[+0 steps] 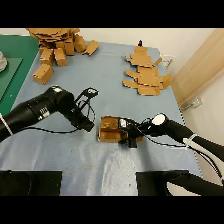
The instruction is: Fold the box.
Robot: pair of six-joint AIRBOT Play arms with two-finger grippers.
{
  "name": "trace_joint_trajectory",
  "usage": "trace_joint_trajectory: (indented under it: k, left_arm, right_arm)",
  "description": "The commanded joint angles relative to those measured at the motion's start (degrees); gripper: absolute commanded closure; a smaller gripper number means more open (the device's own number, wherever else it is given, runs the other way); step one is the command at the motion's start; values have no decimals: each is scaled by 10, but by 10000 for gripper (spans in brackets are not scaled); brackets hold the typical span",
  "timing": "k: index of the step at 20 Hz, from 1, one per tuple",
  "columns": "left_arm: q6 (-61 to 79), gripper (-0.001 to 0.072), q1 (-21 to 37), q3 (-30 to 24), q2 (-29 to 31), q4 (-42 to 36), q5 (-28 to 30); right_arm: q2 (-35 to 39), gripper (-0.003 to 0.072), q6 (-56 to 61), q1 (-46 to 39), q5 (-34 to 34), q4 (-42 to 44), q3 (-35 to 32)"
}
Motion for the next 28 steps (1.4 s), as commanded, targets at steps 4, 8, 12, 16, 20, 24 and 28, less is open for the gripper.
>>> trace_joint_trajectory:
  k: [4, 8, 12, 16, 20, 24, 28]
  left_arm:
    - [769, 698, 239, -31, -86, -394, -5]
    - [929, 700, 205, -26, -139, -358, -86]
    - [1037, 704, 162, -97, -91, -391, 67]
    - [1107, 698, 134, -182, -61, -451, 87]
    - [1096, 672, 134, -187, -62, -467, 88]
    - [1069, 13, 134, -187, -62, -469, 134]
    - [1055, 12, 107, -187, -63, -477, 187]
  right_arm:
    - [0, 217, 0, 0, 0, -7, 0]
    - [0, 218, 0, 0, 0, -12, 0]
    - [0, 218, 0, 0, 0, -16, 0]
    - [0, 218, 0, 0, -2, -16, 0]
    - [-1, 218, 0, 0, -3, -16, 0]
    - [-1, 218, 0, 0, -4, -15, 0]
    - [-1, 218, 0, 0, -4, -15, 0]
